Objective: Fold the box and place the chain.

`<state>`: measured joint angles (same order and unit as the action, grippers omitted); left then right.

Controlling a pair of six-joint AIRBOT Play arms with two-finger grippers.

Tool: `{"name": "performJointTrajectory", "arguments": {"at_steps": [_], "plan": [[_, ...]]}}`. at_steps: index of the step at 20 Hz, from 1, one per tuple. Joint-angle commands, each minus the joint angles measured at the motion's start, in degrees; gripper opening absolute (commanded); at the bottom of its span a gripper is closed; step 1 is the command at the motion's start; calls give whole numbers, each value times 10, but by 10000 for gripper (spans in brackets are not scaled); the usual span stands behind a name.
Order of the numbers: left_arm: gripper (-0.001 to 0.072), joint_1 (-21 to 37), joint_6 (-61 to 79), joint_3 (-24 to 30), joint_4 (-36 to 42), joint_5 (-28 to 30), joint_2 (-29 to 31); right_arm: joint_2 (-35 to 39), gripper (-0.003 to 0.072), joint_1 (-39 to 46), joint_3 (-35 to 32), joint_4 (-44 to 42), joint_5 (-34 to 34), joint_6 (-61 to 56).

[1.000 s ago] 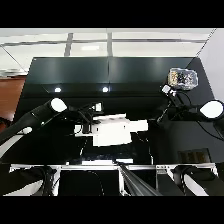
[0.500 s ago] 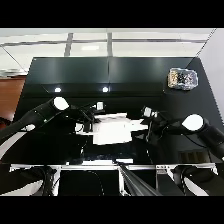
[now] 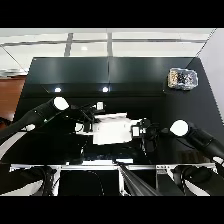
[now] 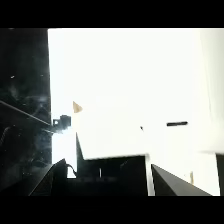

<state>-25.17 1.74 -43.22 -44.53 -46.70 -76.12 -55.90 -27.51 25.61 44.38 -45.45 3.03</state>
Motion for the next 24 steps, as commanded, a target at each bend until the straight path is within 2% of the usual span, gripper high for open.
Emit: {"name": "performJointTrajectory", "arguments": {"at_steps": [1,4,6,9,20,24], "plan": [[28,-6,0,0,0,0,0,-21,699,-38,0,0,40,35],[29,-7,0,0,0,1,0,-37,699,-53,0,-1,68,38],[29,-7,0,0,0,1,0,-48,698,-59,0,-32,77,51],[29,-7,0,0,0,1,0,-67,698,-62,0,-73,126,84],[29,-7,0,0,0,-4,0,-46,698,-60,26,-73,125,55],[29,-7,0,0,0,-4,0,-46,698,-33,43,-84,138,56]]}}
